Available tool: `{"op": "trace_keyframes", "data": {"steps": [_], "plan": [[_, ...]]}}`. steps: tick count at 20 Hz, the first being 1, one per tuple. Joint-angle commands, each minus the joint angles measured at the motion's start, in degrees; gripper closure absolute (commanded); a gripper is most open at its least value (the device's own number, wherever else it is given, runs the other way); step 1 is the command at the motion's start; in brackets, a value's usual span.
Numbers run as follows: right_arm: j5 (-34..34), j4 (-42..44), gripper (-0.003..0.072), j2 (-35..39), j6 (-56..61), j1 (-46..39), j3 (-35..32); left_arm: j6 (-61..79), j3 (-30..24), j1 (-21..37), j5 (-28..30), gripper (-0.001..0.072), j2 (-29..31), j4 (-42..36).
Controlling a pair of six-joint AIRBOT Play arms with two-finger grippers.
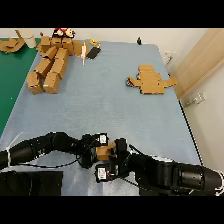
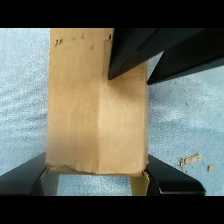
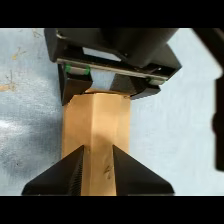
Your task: Fold the box.
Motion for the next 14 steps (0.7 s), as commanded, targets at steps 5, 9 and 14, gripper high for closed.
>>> {"op": "trace_keyframes", "data": {"steps": [5,9,14], "plan": [[-1.6,-1.1,0.0430,0.3,0.2,0.1,2.1,0.1,0.0,0.0,0.0,0.0196,0.0,0.0],[-2.1,-1.6,0.0461,2.0,0.2,0.1,2.2,0.1,0.0,0.0,0.0,0.0196,0.0,0.0],[-3.1,-2.6,0.0486,1.6,0.2,0.0,2.2,0.1,0.0,0.0,0.0,0.0196,0.0,0.1]]}}
